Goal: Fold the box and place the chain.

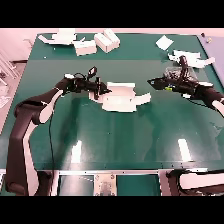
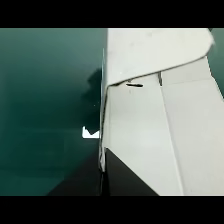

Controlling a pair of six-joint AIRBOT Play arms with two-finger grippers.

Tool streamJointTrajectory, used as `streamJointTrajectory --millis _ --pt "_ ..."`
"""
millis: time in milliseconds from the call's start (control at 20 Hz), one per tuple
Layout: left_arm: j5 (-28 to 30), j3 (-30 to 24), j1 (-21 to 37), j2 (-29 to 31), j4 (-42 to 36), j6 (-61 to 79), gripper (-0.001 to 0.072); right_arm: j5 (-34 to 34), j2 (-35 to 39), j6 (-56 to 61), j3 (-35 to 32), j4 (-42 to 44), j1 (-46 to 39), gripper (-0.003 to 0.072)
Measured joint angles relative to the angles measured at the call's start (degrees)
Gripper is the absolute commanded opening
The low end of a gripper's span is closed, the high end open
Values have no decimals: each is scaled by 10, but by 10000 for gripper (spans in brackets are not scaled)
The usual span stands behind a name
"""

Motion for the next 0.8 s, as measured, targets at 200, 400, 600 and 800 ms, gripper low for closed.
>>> streamJointTrajectory --millis 200,400,600,800 --pt "0 0 0 0 -1 0 22 -2 71 -17 -42 -64 33 452" --pt "2 0 0 0 -2 0 22 -47 107 -43 -79 -141 89 475" --pt "3 0 0 0 -3 0 22 -75 116 -73 -98 -217 160 548" --pt "3 0 0 0 -3 0 22 -88 119 -86 -108 -299 224 571"
